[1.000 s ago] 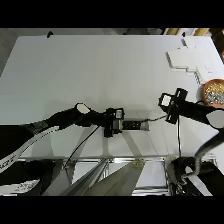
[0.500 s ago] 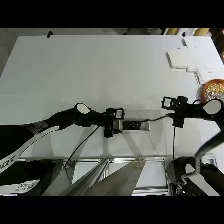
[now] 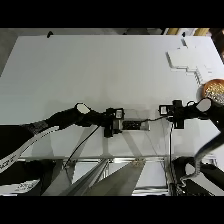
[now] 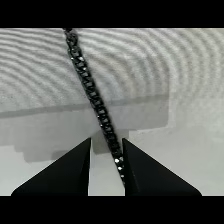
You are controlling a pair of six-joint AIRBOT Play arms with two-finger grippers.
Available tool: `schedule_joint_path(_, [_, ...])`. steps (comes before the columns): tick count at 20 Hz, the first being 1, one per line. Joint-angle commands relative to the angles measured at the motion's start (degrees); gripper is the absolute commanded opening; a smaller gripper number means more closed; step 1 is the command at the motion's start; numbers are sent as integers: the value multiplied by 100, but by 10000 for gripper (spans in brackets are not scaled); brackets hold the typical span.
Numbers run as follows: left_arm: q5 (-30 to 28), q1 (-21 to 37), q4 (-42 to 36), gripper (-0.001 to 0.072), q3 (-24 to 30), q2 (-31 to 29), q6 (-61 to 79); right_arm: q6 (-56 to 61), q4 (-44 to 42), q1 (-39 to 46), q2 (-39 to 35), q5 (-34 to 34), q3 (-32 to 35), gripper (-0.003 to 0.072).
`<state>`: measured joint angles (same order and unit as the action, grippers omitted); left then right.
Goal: Fold the box and place the chain.
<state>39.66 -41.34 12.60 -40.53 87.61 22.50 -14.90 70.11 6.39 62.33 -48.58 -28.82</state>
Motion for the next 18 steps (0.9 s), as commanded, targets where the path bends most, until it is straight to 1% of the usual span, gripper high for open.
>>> schedule_joint_path(1, [0, 4, 2, 208, 0, -4, 0, -85, -175, 2, 55, 157, 2, 135])
schedule_joint_path(2, [0, 4, 2, 208, 0, -4, 0, -83, -179, 2, 55, 146, 2, 104])
schedule_joint_path(5, [0, 4, 2, 208, 0, -4, 0, -81, -179, 2, 55, 50, 2, 97])
schedule_joint_path(6, [0, 4, 2, 208, 0, -4, 0, -81, -177, 2, 55, -31, 2, 71])
schedule_joint_path(7, [0, 4, 2, 208, 0, -4, 0, -81, -179, 2, 55, -136, 2, 16])
schedule_joint_path(11, [0, 4, 2, 208, 0, -4, 0, -83, -227, -2, -81, -374, 0, 16])
schedule_joint_path(13, [0, 4, 2, 208, 0, -4, 0, -85, -514, -2, -367, -433, 0, 16])
schedule_joint_path(15, [0, 4, 2, 208, 0, -4, 0, -85, -1014, -2, -730, -505, -2, 16])
schedule_joint_path(17, [0, 4, 2, 208, 0, -4, 0, -85, -1851, -2, -1005, -662, -2, 16])
schedule_joint_path(18, [0, 4, 2, 208, 0, -4, 0, -85, -2243, -2, -1147, -879, -4, 16])
